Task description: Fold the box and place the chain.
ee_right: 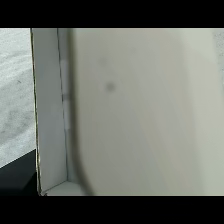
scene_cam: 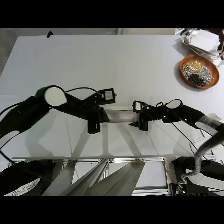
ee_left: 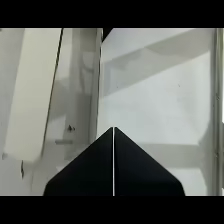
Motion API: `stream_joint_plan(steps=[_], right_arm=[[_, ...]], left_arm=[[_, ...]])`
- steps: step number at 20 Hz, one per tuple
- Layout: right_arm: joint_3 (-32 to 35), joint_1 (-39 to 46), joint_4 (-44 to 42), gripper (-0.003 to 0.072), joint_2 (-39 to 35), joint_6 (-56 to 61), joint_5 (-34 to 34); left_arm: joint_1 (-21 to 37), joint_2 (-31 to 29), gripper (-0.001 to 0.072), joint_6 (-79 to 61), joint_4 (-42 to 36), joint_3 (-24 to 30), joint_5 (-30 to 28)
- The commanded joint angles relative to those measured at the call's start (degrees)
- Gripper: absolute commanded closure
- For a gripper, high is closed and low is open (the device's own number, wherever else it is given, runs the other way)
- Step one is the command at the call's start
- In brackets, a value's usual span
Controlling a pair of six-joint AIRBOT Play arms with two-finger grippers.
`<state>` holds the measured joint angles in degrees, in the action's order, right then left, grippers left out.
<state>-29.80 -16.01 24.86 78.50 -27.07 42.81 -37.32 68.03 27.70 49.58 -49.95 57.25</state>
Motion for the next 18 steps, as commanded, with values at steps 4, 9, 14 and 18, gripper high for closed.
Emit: stream_joint_plan(steps=[4,9,14,18], right_arm=[[-0.02,0.02,-0.02,0.0283,-0.04,0.0,0.02],[-0.02,0.0,-0.02,0.0283,-0.04,0.02,0.02],[-0.02,0.0,-0.02,0.0283,-0.04,0.0,0.02],[-0.02,0.02,-0.02,0.0283,-0.04,0.0,0.02]], left_arm=[[-2.14,7.15,0.0708,0.87,-4.26,0.0,-26.45],[2.97,7.8,0.0711,2.19,-6.54,0.0,-29.44],[2.99,10.45,0.071,1.9,-6.69,0.0,-24.33],[2.82,13.62,0.071,1.92,-6.73,0.0,-20.26]])
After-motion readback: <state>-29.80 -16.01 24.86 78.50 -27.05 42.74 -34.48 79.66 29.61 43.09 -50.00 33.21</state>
